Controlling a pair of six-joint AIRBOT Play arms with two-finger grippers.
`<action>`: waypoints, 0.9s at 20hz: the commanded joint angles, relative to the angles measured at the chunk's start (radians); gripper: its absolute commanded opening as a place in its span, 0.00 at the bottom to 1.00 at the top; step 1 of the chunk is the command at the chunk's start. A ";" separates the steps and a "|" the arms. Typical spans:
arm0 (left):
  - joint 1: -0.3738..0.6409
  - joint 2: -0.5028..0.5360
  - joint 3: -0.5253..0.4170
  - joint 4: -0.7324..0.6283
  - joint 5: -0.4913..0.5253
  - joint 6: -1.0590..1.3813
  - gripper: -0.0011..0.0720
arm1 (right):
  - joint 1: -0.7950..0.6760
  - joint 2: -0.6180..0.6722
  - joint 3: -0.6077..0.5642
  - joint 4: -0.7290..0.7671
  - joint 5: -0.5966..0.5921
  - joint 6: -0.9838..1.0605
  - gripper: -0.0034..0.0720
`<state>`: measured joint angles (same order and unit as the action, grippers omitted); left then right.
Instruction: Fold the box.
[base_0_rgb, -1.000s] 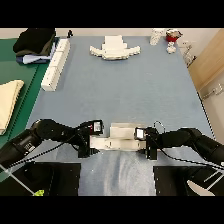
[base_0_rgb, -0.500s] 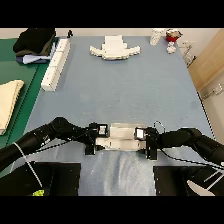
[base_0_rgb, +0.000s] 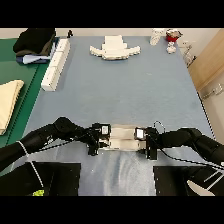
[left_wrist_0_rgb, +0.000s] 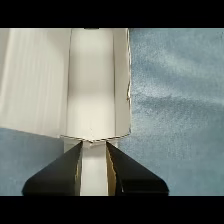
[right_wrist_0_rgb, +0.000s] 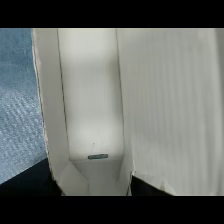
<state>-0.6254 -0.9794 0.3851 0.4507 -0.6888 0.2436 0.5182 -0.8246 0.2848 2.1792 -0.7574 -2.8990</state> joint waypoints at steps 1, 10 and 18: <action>-0.023 -0.026 0.007 -0.050 0.002 0.008 0.33 | 0.001 0.001 0.001 0.000 0.000 0.000 0.72; -0.023 -0.081 0.028 -0.062 0.008 -0.002 0.79 | 0.001 0.001 0.001 0.000 0.000 0.000 0.72; -0.018 -0.040 0.040 0.050 0.009 -0.248 0.03 | 0.001 0.001 0.001 0.000 0.000 0.000 0.72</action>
<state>-0.6483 -1.0412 0.4179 0.4255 -0.6830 0.1501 0.5182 -0.8246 0.2848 2.1792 -0.7574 -2.8990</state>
